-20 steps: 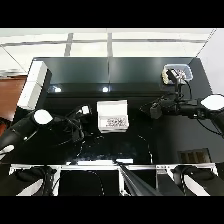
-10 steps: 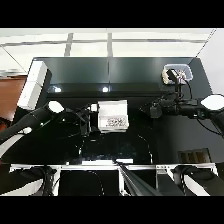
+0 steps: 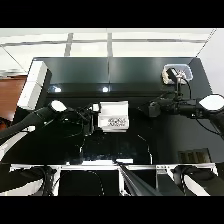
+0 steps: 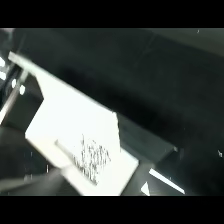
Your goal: Fold the box and place the chain.
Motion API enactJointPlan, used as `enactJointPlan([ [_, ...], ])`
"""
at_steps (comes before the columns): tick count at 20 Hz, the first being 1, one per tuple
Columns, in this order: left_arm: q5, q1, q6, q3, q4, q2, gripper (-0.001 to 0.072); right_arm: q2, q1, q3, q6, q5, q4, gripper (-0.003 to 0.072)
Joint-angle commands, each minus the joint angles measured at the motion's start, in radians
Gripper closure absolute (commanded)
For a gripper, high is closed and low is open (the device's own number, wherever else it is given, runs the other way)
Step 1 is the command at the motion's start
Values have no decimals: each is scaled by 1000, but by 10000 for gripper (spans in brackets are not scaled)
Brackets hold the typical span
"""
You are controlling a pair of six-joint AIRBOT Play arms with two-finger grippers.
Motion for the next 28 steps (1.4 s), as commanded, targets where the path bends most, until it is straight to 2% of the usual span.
enactJointPlan([
  [1, 0, -10, 23, 1, -2, -2, 248, -22, 89, 4, 156, -265, 27, -34],
  [2, 0, -10, 24, 1, -2, -2, 249, -56, 117, 23, 196, -349, 66, -34],
  [3, 0, -10, 23, 1, -2, -2, 249, -105, 136, 61, 211, -385, 92, -34],
  [6, 0, -10, 24, 1, -2, -2, 248, -333, 177, 238, 208, -323, 82, -34],
  [8, 0, -10, 24, 1, -2, -2, 248, -462, 182, 325, 143, -147, 6, -30],
  [9, 0, -10, 24, 1, -2, -2, 248, -491, 182, 350, 39, -39, -31, -30],
  [12, -1, -10, 24, 1, -2, -2, 248, -479, 182, 406, -259, 252, -105, -30],
  [15, -1, -10, 24, 1, -2, -2, 248, -459, 182, 437, -330, 370, -135, -30],
  [18, -1, -10, 24, 1, -2, -2, 248, -460, 216, 420, -363, 392, -172, -30],
  [22, -1, -10, 24, 1, -2, -2, 248, -460, 285, 393, -502, 339, -180, -30],
  [28, -1, -10, 24, 1, -2, -2, 248, -463, 308, 393, -556, 249, -227, -30],
])
